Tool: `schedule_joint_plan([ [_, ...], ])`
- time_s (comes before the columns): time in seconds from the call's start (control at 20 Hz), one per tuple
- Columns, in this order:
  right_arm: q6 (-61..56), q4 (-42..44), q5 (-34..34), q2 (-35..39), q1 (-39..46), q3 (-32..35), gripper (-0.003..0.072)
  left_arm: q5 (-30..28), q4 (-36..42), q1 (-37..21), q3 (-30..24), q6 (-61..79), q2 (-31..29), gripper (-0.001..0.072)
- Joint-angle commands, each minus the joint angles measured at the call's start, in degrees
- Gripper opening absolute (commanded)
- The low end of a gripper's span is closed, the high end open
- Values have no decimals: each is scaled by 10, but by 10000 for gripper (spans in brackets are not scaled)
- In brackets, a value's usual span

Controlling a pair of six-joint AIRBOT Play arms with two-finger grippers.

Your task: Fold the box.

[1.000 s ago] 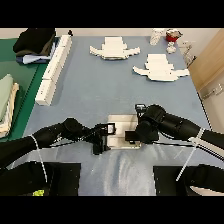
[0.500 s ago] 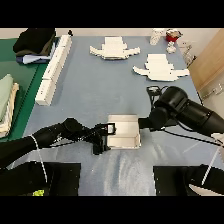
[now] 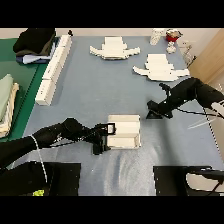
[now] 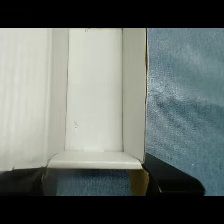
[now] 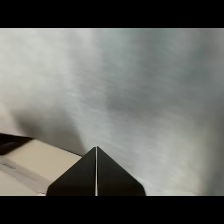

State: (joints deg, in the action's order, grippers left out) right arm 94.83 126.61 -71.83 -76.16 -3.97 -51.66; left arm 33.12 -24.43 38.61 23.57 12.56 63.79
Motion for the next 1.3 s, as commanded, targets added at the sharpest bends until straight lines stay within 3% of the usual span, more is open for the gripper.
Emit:
schedule_joint_plan([
  [0.0,162,200,-36,-72,37,1,2,0,0,0,1,0,0,533],
  [0.1,184,213,-52,-92,10,-7,1,0,0,0,1,0,0,533],
  [0.3,235,215,-16,-91,-35,-24,2,0,0,0,1,0,0,534],
  [0.5,298,210,-60,-85,-83,-24,2,0,0,0,1,0,0,533],
  [0.85,339,138,-57,21,-145,-12,2,0,0,0,1,0,0,533],
  [1.05,407,111,28,102,-193,65,2,0,0,0,1,0,0,533],
  [1.25,436,76,170,203,-250,169,2,0,0,0,1,0,0,533],
])
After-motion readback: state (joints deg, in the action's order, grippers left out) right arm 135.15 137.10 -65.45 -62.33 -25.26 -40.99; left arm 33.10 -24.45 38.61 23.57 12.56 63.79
